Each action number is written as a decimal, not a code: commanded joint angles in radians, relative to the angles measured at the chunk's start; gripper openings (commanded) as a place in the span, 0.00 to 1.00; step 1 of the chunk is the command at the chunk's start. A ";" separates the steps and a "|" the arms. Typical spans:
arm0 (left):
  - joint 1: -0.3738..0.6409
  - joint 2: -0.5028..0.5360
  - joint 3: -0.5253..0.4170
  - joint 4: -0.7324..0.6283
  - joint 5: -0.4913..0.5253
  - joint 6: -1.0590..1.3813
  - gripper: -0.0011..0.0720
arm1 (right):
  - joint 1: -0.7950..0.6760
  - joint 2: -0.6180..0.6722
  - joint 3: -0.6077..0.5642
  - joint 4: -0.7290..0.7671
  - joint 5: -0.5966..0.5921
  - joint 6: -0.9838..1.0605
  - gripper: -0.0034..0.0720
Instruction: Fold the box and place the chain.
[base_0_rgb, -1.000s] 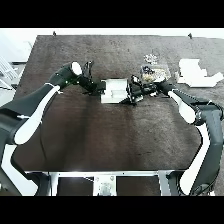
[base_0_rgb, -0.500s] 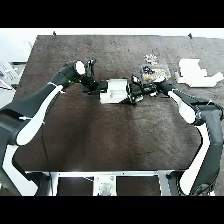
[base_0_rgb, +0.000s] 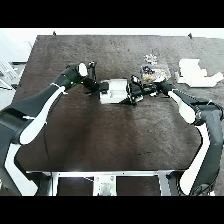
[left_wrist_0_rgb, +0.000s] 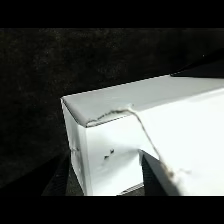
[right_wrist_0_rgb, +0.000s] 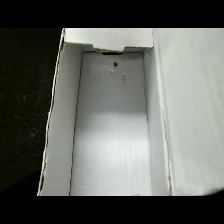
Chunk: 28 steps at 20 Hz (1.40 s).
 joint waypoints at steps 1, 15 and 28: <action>-0.002 -0.027 0.030 0.007 -0.034 -0.023 0.71 | 0.000 0.000 0.000 0.000 0.000 0.000 0.81; -0.026 -0.186 0.307 0.163 -0.271 -0.054 0.71 | 0.000 0.000 0.000 0.000 0.000 0.000 0.81; -0.051 -0.201 0.342 0.248 -0.304 -0.041 0.71 | 0.000 0.000 0.000 0.000 0.000 0.000 0.81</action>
